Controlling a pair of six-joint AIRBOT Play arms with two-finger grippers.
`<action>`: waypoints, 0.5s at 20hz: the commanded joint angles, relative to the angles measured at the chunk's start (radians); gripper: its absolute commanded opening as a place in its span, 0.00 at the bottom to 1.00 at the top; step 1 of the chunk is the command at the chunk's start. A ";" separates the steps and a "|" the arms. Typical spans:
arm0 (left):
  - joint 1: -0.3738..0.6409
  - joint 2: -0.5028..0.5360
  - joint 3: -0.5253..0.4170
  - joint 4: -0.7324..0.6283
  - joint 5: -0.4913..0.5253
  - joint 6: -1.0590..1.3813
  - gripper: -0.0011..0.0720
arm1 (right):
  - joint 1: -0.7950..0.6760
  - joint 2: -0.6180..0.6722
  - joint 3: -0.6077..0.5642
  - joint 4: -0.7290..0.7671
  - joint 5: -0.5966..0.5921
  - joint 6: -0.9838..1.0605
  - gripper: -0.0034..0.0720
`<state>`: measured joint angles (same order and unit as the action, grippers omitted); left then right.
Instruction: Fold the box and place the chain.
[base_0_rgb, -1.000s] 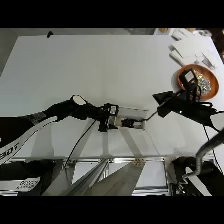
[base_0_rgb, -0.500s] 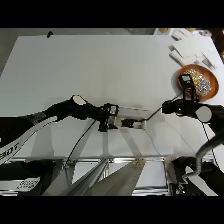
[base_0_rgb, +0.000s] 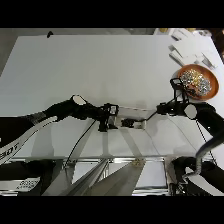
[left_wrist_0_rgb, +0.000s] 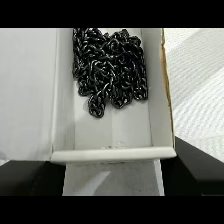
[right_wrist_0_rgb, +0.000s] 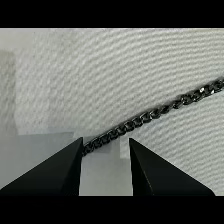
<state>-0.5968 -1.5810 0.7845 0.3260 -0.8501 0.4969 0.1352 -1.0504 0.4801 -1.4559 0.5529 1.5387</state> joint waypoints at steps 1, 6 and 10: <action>0.001 0.000 0.001 0.000 0.000 0.000 0.07 | 0.003 -0.028 0.001 -0.006 -0.040 0.020 0.42; 0.001 0.000 0.001 0.000 0.000 0.000 0.07 | 0.003 -0.049 0.001 -0.006 -0.043 0.027 0.34; 0.001 0.000 0.001 0.000 0.000 0.000 0.07 | 0.003 -0.049 0.001 -0.007 -0.013 0.027 0.33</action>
<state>-0.5968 -1.5810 0.7845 0.3256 -0.8497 0.4969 0.1371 -1.0966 0.4801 -1.4624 0.5228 1.5639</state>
